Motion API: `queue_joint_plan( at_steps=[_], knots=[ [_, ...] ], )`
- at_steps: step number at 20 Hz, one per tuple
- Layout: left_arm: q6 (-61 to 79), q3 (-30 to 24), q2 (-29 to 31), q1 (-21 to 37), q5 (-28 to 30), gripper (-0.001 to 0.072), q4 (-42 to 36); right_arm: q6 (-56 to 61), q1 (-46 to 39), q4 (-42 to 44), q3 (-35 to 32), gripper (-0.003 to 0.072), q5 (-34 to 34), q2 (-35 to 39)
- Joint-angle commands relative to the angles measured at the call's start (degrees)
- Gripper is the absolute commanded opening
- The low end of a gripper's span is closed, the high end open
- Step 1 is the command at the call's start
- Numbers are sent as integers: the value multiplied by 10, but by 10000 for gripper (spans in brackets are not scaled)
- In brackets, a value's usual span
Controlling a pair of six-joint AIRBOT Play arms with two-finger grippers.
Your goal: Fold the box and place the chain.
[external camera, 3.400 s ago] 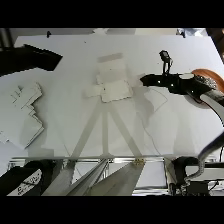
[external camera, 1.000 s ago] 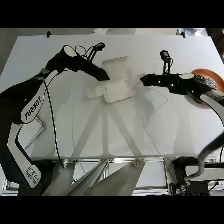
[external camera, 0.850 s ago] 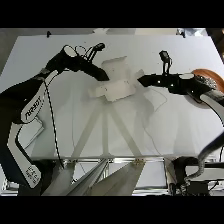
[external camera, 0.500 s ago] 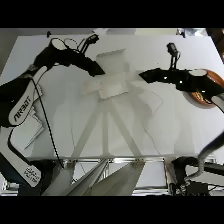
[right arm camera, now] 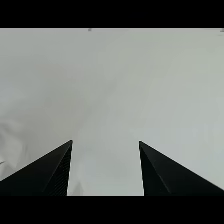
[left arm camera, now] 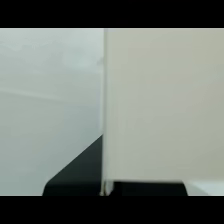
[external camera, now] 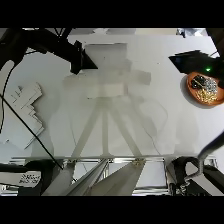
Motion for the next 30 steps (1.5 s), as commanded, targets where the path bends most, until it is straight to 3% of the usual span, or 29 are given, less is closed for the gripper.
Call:
queue_joint_plan(
  at_steps=[1,5,8,11,15,19,30],
  knots=[
    [37,-92,58,-19,16,-1,-1,73,-53,-104,0,455,26,49],
    [121,-240,66,-26,125,0,-65,113,-66,-186,0,455,65,50],
    [213,-291,36,-33,202,3,-98,115,-66,-194,0,451,70,50],
    [292,-291,-18,-38,201,5,-128,115,-66,-195,0,390,69,50],
    [310,-291,-74,-41,201,5,-125,115,-66,-195,0,390,69,49],
    [370,-291,-83,-41,207,7,-125,115,-66,-195,0,390,69,49],
    [368,-291,-106,-41,235,8,-125,115,-66,-195,0,390,68,47]
  ],
)
